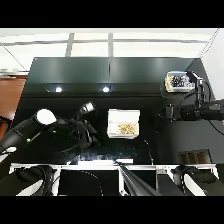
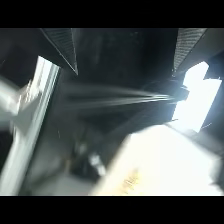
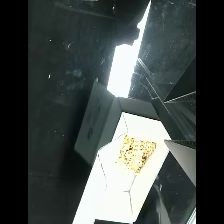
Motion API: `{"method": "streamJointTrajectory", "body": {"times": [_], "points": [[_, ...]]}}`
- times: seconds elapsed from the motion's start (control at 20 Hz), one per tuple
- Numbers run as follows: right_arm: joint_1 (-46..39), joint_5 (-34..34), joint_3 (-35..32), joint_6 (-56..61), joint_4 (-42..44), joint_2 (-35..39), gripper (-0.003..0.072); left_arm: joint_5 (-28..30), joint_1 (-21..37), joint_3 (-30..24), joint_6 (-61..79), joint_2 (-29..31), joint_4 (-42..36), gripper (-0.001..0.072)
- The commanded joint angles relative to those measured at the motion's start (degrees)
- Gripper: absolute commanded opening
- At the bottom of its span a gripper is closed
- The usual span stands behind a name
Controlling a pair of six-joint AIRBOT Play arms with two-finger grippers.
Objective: Fold the box and place the chain.
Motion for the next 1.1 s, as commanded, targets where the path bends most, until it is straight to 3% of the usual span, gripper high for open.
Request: {"method": "streamJointTrajectory", "body": {"times": [0.0, 0.1, 0.35, 0.55, 1.05], "points": [[0.0, -0.11, 0.04, 0.0, 0.02, 0.0, 0.0289, 6.08, -4.81, -0.37, 19.63, -1.99, 6.49, 0.0717], [0.0, -0.13, 0.04, 0.0, 0.0, 0.0, 0.0289, 11.04, -5.05, 0.63, 19.63, -3.1, 7.5, 0.0717], [0.0, -0.28, 0.04, 0.07, 0.09, 0.0, 0.0289, 6.1, 0.07, 7.72, 26.36, -12.15, -2.16, 0.0718], [0.0, -0.28, 0.04, 0.07, 0.09, 0.0, 0.0289, 5.84, -0.46, 10.84, 27.32, -17.66, -3.32, 0.0718], [0.0, -1.6, 0.04, 0.04, 0.44, 0.0, 0.0289, 7.82, -2.32, 10.88, 27.34, -19.82, -3.72, 0.0717]]}}
